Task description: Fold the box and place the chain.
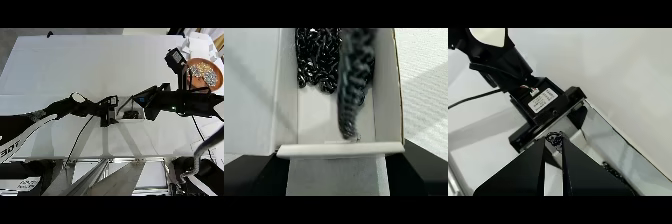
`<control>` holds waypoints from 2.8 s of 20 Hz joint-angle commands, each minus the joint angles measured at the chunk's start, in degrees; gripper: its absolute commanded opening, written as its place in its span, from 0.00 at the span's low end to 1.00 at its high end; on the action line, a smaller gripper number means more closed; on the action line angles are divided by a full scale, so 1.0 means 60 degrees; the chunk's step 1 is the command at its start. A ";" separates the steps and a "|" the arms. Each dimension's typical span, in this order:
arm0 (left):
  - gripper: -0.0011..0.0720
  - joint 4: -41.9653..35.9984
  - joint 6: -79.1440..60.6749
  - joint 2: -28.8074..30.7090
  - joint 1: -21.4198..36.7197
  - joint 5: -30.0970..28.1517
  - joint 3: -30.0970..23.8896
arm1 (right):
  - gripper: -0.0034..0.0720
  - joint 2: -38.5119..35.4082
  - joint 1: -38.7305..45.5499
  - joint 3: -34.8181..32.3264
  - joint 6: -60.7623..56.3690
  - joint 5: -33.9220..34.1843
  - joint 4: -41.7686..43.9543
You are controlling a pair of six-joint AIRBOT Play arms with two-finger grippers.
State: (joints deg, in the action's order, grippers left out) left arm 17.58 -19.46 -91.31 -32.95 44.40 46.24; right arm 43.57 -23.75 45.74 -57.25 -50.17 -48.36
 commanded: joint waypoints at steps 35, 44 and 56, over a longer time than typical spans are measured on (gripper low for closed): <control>0.13 0.0000 -0.0004 0.0004 0.0000 0.0000 -0.0004 | 0.07 0.4022 0.3038 0.1056 0.5909 -0.0233 0.2044; 0.13 0.0000 -0.0004 0.0004 0.0000 0.0000 -0.0004 | 0.06 0.5176 0.3027 0.1009 0.7413 -0.1563 0.2000; 0.13 0.0000 -0.0004 0.0004 0.0000 -0.0004 -0.0004 | 0.48 0.3275 0.1883 -0.0382 0.7482 -0.1854 0.0863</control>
State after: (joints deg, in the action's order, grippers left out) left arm 17.58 -19.49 -91.31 -32.95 44.40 46.24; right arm 66.85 -11.90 44.69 -12.80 -61.39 -40.84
